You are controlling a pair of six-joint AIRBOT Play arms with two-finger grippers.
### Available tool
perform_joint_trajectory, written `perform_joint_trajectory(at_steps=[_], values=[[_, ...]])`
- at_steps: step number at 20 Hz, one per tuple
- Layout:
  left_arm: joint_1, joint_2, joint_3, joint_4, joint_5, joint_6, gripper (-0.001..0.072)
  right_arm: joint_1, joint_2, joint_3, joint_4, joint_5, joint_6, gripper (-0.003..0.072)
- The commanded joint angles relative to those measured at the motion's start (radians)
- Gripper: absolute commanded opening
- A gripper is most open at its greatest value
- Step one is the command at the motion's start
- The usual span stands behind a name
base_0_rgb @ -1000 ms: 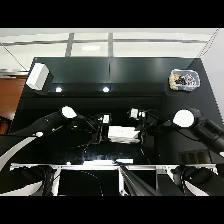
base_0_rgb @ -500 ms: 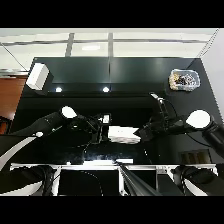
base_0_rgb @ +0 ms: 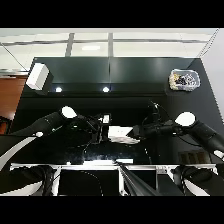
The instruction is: Fold the box and place the chain.
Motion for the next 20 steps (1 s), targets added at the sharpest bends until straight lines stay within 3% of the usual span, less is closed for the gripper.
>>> perform_joint_trajectory(at_steps=[1, 20], values=[[0.0, -0.001, 0.0, 0.0, 0.0, 0.0, 0.0405, 0.01, -0.038, -0.003, -0.012, -0.029, 0.003, 0.0015], [0.0, -0.001, 0.0, 0.0, 0.0, 0.0, 0.0404, 0.01, -0.047, -0.003, -0.08, -0.06, 0.007, 0.0015]])
